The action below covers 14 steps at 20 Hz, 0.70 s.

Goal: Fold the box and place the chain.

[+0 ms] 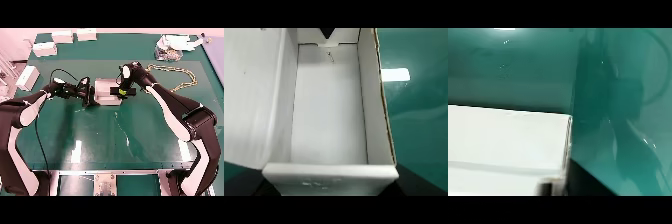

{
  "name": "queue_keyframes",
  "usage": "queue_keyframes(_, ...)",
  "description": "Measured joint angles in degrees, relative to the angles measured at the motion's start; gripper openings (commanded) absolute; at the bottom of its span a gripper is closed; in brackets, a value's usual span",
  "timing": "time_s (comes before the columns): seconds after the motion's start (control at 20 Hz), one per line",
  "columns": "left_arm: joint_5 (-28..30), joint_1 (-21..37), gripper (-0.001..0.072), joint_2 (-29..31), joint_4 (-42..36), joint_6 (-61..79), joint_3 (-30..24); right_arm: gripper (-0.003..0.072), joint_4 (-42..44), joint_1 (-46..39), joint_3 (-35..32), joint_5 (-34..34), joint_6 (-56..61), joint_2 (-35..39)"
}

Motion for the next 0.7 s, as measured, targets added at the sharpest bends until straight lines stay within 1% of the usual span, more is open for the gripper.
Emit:
queue_keyframes(0.1,0.0,0.0,0.0484,0.0,0.0,0.1,0.0,0.0229,0.6,0.0,0.0,-0.5,0.0,0.0)
queue_keyframes(0.15,0.0,0.0,0.0484,0.0,0.0,0.1,0.0,0.0281,0.6,-0.2,0.0,-0.5,0.0,0.0)
queue_keyframes(0.2,0.0,0.0,0.0484,0.0,-0.1,0.1,0.0,0.0309,0.8,-0.4,0.0,-0.5,0.0,0.3)
queue_keyframes(0.25,0.1,-0.1,0.0484,0.0,-0.2,0.1,0.0,0.0311,0.9,-0.7,0.1,-0.2,0.0,0.7)
queue_keyframes(0.35,0.2,-0.1,0.0484,0.0,-0.2,0.2,0.0,0.0421,0.5,-1.4,0.1,0.3,0.1,1.7)
queue_keyframes(0.5,0.1,-0.1,0.0484,0.0,-0.2,0.2,0.0,0.0439,-0.7,-2.7,0.2,1.8,0.1,3.8)
queue_keyframes(0.7,0.1,-0.1,0.0484,0.0,-0.2,0.2,0.0,0.0437,-0.9,-3.3,0.2,2.7,-1.7,7.6)
